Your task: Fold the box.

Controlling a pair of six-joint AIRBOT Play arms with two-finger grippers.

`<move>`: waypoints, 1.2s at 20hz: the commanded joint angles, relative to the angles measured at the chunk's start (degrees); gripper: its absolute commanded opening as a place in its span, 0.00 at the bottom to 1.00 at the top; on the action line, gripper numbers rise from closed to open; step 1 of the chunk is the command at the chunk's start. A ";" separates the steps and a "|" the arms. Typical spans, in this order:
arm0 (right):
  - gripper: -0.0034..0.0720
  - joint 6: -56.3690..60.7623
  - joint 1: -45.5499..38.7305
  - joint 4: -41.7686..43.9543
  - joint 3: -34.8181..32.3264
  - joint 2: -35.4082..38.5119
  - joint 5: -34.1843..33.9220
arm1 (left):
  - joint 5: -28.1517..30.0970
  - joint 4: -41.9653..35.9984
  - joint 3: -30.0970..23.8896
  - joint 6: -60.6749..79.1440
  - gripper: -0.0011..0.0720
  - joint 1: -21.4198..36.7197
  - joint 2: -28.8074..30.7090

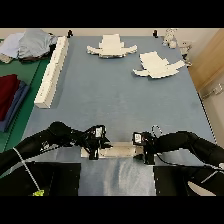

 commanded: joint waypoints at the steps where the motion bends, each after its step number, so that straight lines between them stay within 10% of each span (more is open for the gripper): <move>1: 0.75 0.00 0.07 -0.11 0.15 -0.02 0.04 | 0.02 0.00 0.00 0.00 0.03 0.02 0.02; 21: 0.75 0.00 0.07 -1.46 0.79 -0.04 0.00 | -0.46 -1.25 0.00 -0.07 0.04 0.02 -0.02; 22: 0.75 0.00 0.07 -1.46 0.79 -0.04 0.00 | -0.44 -1.27 0.00 -0.02 0.08 0.02 0.00; 23: 0.75 0.00 0.07 -1.46 0.79 -0.04 0.00 | -0.35 -1.46 0.07 -0.09 0.43 0.02 0.00; 24: 0.75 0.00 0.07 -1.46 0.79 -0.04 0.00 | -0.15 -2.21 0.09 -0.83 0.55 0.04 0.00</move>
